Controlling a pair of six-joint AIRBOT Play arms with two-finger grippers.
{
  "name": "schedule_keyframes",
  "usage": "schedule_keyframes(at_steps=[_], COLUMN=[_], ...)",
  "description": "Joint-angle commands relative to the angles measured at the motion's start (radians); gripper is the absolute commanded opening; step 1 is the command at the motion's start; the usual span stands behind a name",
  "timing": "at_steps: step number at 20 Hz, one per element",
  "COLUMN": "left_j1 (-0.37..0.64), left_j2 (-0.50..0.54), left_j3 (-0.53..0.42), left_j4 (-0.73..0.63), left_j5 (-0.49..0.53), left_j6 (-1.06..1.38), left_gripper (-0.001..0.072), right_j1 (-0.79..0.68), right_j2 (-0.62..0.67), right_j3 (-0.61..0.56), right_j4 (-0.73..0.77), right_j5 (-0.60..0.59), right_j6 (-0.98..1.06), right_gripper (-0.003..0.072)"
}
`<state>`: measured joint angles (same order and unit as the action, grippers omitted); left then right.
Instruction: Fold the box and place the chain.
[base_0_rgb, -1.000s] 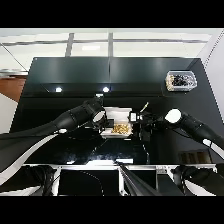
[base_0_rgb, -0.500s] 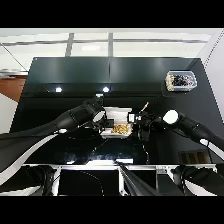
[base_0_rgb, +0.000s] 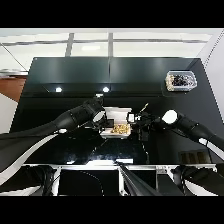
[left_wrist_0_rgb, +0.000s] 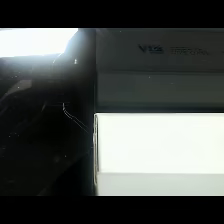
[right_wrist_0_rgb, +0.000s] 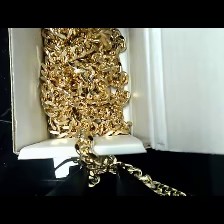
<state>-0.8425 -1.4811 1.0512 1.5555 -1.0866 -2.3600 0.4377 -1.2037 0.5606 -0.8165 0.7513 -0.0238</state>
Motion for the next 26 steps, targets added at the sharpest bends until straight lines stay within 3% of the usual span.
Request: schedule_keyframes(at_steps=[1,2,3,9,15,17,21,26], left_j1=[0.001,0.001,0.001,0.001,0.001,0.001,0.001,0.001], left_j2=[0.000,0.000,0.000,0.000,0.000,0.000,0.000,0.000], left_j3=[0.000,0.000,0.000,0.000,0.000,0.000,0.000,0.000], left_j4=[0.000,0.000,0.000,0.000,0.002,0.003,0.003,0.003], left_j5=[0.002,0.002,0.002,0.002,0.004,0.004,0.001,0.002], left_j6=[0.000,0.000,0.000,0.000,0.000,0.000,0.000,0.000], left_gripper=[0.0031,0.0031,0.0030,0.0031,0.0031,0.0030,0.0031,0.0031], right_j1=[0.001,0.000,0.000,-0.020,-0.137,-0.140,-0.140,-0.140], right_j2=[-0.006,-0.006,-0.006,0.085,0.289,0.319,0.326,0.326], right_j3=[-0.001,0.000,0.000,0.000,0.037,0.082,0.204,0.397], right_j4=[-0.003,-0.004,-0.004,-0.047,-0.072,-0.060,0.074,0.111], right_j5=[0.020,0.024,0.024,0.032,0.096,0.154,0.364,0.475], right_j6=[0.001,0.001,0.008,0.085,0.388,0.512,0.529,0.607], right_gripper=[0.0186,0.0047,0.0031,0.0031,0.0031,0.0031,0.0032,0.0031])
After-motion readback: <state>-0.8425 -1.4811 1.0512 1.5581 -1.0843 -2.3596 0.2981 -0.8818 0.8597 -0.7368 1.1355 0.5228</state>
